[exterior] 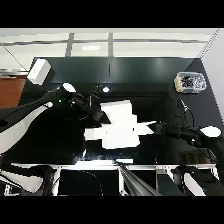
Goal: Fold the box and place the chain.
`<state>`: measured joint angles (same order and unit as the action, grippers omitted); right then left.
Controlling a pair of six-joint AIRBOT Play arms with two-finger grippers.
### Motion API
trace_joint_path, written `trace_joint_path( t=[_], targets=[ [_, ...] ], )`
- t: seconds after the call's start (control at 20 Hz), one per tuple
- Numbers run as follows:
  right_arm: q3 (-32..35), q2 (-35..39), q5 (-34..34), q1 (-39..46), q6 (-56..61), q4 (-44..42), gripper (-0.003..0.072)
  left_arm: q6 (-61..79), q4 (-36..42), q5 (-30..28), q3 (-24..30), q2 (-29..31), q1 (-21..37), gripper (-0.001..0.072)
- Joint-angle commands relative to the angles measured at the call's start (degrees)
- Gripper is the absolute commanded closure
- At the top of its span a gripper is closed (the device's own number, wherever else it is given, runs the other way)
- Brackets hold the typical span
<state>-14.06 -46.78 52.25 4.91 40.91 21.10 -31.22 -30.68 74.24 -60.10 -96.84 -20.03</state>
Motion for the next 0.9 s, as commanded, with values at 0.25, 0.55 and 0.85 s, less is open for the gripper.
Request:
trace_joint_path(
  t=[0.25,0.55,0.85],
  targets=[
    [0.0,0.0,0.0,0.0,0.0,0.6,0.0674,0.4,-5.5,3.7,-0.3,0.0,-0.1,0.0577],
    [0.0,0.0,0.0,0.0,0.0,0.6,0.0672,2.5,-5.3,5.7,-0.5,0.0,-0.1,0.0683],
    [-0.6,0.0,1.8,0.0,0.0,0.6,0.0284,2.4,-7.4,6.9,-0.9,0.9,-0.1,0.0684]
  ],
)
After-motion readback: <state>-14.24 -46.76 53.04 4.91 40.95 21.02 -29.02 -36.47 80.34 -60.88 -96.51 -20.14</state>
